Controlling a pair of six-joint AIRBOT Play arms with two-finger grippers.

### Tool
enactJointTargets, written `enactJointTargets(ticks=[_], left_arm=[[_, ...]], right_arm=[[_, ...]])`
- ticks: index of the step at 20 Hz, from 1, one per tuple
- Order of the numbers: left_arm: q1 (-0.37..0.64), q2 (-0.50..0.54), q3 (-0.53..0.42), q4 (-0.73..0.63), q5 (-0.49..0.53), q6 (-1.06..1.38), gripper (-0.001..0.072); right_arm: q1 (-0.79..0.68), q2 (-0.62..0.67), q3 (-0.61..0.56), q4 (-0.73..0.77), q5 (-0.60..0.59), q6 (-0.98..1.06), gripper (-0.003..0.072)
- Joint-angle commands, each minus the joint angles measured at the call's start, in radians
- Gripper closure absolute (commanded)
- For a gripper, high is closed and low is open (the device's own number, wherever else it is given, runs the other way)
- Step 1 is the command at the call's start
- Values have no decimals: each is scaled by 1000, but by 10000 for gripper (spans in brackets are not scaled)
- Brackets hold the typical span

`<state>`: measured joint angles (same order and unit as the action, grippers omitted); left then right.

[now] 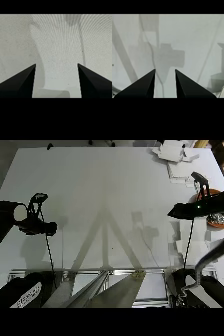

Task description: Fold the box and place the chain.

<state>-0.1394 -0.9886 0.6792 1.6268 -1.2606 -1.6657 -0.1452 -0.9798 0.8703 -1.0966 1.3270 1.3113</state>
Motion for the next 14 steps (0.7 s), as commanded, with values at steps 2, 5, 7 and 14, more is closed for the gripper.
enactJointTargets(ticks=[2,5,7,14], left_arm=[[1,1,-1,0,0,0,131],[1,1,-2,0,0,0,131],[1,1,-1,0,0,0,131],[1,1,-2,0,0,0,131]], right_arm=[[0,0,-1,-5,-2,-2,436],[0,0,-1,-5,-4,-2,436],[0,0,-1,-5,-14,-2,436],[-3,-5,0,-507,-111,-39,436]])
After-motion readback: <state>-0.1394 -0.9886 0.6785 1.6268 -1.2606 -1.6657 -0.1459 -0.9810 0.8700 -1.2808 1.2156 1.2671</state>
